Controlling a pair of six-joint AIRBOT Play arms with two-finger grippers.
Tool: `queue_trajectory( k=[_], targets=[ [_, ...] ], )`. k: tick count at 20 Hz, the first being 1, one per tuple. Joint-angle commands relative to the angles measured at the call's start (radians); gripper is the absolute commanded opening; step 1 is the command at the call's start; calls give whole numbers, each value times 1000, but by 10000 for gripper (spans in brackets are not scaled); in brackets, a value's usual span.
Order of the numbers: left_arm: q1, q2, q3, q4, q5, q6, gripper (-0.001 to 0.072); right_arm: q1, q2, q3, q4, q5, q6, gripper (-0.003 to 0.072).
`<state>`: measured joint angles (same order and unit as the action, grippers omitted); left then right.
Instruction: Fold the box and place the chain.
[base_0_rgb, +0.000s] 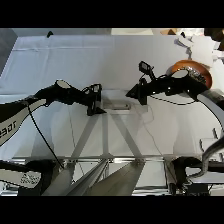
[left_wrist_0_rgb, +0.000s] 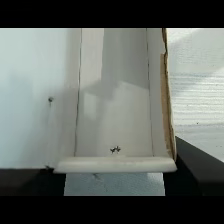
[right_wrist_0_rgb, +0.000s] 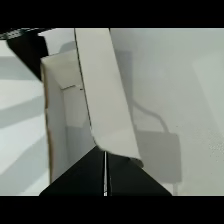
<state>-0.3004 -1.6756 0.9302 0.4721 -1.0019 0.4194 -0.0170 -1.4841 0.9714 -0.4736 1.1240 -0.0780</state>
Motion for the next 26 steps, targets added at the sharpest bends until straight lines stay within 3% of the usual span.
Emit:
queue_trajectory(
  k=[1, 5, 8, 10, 13, 15, 16, 26],
  targets=[
    [0, 0, 0, 0, 0, 0, 326, -18, 101, 0, -161, 83, 0, 6],
    [0, 0, 0, 0, 0, 0, 326, -59, 181, -35, -286, 67, -16, 6],
    [0, 0, 0, 0, 0, 0, 326, -55, 186, -112, -283, -3, -119, 7],
    [0, 0, 0, 0, 0, 0, 326, -42, 186, -158, -282, -49, -196, 114],
    [0, 0, 0, 0, 0, 0, 326, -17, 179, -183, -267, -93, -267, 138],
    [0, 0, 0, 0, 0, 0, 326, -2, 158, -182, -227, -128, -291, 313],
    [0, 0, 0, 0, 0, 0, 326, 6, 142, -182, -217, -151, -295, 337],
    [0, 0, 0, 0, 0, 0, 326, 22, 36, -182, -87, -196, -351, 332]
  ],
)
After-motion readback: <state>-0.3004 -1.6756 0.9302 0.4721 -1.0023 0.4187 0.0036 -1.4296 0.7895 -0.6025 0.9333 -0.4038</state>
